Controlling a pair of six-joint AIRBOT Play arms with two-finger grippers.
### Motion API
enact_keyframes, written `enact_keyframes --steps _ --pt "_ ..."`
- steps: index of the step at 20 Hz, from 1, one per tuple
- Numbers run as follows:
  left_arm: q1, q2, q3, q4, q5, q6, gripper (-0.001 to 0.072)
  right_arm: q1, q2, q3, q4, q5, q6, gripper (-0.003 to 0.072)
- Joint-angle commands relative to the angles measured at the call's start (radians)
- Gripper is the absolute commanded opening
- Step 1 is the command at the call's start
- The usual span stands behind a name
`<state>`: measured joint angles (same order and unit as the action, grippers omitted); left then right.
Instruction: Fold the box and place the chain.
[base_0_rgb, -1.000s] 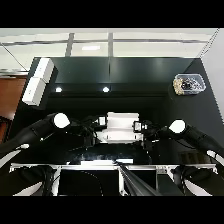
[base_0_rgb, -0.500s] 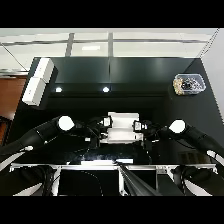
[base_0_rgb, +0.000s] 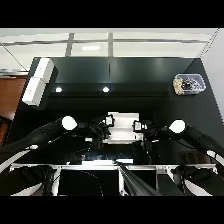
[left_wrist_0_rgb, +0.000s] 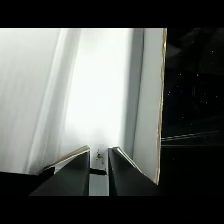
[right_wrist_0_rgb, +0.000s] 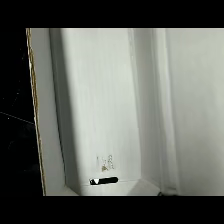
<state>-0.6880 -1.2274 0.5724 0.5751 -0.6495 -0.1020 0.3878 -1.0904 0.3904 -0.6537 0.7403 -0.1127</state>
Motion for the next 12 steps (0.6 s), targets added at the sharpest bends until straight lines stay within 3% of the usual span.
enact_keyframes --steps 1,3,9,10,12 --pt "-0.002 -0.005 0.0 -0.028 0.012 0.008 0.015 0.001 -0.001 0.0 0.0 0.0 0.0 0.0171" --pt "-0.003 -0.005 0.0 -0.073 0.011 0.009 0.0191 0.001 -0.001 0.0 0.0 0.0 0.0 0.0171" --pt "-0.003 -0.006 0.0 -0.079 0.01 0.009 0.0149 0.001 -0.001 0.0 0.0 0.0 0.0 0.0171" --pt "-0.003 -0.006 0.0 -0.079 0.009 0.009 0.0234 0.001 -0.001 0.0 0.0 0.0 0.0 0.0171" --pt "-0.006 -0.006 0.0 -0.078 0.01 0.009 0.049 0.001 -0.001 0.0 0.0 0.0 0.0 0.0171"
